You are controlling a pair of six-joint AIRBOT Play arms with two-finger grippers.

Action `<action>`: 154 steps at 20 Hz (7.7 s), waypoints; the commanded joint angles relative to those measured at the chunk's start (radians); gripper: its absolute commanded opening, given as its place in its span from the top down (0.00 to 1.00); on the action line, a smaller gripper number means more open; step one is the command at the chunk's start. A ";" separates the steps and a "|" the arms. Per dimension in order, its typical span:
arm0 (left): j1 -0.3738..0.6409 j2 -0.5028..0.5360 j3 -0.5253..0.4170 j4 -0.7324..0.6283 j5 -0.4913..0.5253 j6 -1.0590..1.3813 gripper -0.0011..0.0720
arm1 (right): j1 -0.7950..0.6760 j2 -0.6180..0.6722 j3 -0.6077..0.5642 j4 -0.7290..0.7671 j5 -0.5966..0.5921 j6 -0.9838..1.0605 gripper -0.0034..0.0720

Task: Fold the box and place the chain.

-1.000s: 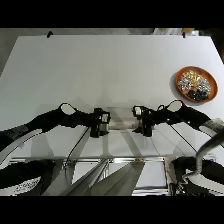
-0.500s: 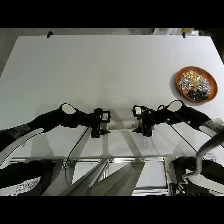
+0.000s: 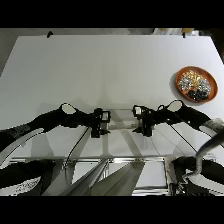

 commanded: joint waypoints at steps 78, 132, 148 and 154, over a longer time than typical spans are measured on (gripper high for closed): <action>0.000 -0.001 0.000 -0.001 -0.005 -0.001 0.54 | 0.000 0.303 -0.047 -0.224 -0.009 0.082 0.78; 0.000 -0.001 0.000 -0.001 -0.004 -0.001 0.54 | -0.257 0.237 -0.142 -0.164 0.080 1.387 0.93; 0.000 -0.001 0.000 -0.001 -0.004 -0.001 0.54 | -0.185 0.360 -0.142 0.098 0.091 1.283 0.68; 0.000 -0.001 0.000 -0.001 -0.004 -0.001 0.54 | -0.108 0.360 -0.142 -0.006 0.035 1.324 0.58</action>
